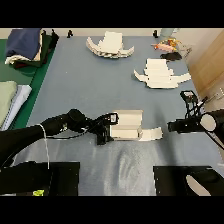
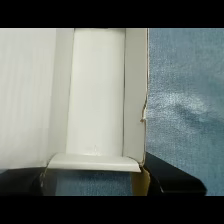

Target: Fold the box.

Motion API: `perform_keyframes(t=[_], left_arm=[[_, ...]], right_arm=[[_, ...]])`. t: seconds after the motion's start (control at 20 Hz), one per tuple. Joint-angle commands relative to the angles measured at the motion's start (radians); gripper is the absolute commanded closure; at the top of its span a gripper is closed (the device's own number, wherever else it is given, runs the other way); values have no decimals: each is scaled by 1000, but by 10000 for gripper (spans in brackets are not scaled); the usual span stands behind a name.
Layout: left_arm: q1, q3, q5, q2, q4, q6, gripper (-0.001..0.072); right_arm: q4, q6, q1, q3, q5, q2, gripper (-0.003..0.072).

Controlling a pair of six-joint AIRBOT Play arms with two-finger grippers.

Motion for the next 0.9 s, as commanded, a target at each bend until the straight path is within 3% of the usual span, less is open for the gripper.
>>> perform_keyframes(t=[0.0,0.2,0.5,0.6,0.65,0.85], left_arm=[[0,0,0,1,0,0,103],[0,0,0,1,0,0,103],[0,0,0,1,0,0,103],[0,0,0,1,0,0,103],[0,0,0,1,0,0,103],[0,0,0,1,0,0,103]], right_arm=[[274,-56,-54,-35,-24,-119,683],[529,-238,-54,-36,-23,-206,683],[625,-293,-54,-26,14,-147,680],[655,-293,-54,-26,14,-128,500],[674,-293,-54,-26,14,-124,454],[750,-338,-53,-26,13,-124,454]])
